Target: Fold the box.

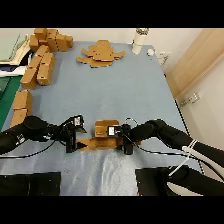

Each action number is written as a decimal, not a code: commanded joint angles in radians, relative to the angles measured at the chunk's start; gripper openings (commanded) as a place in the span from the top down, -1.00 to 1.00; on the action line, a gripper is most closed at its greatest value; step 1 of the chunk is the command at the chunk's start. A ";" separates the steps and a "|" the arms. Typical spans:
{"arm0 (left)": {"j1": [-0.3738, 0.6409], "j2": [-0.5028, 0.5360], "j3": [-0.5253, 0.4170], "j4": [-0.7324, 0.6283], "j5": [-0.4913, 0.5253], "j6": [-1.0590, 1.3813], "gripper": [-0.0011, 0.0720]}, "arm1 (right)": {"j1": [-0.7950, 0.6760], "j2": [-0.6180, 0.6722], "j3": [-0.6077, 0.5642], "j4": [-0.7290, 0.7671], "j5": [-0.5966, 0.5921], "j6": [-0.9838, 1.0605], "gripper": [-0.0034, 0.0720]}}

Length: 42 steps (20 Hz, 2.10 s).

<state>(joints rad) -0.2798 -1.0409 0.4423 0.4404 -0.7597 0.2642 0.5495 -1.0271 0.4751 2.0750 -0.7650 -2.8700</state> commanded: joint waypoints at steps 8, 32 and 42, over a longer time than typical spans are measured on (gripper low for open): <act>-0.101 -0.052 0.011 0.023 -0.005 -0.026 -0.91 | 0.001 0.000 0.000 0.000 0.000 0.000 -0.46; -0.126 -0.100 0.037 -0.192 0.047 0.038 0.37 | 0.001 0.000 0.000 0.000 0.000 0.000 -0.46; -0.126 -0.123 0.037 -0.282 0.042 0.087 0.29 | 0.001 0.000 0.000 0.000 0.000 0.000 -0.46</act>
<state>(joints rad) -0.4057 -1.1610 0.4793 0.1993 -0.7158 0.3222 0.5495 -1.0271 0.4751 2.0750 -0.7654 -2.8689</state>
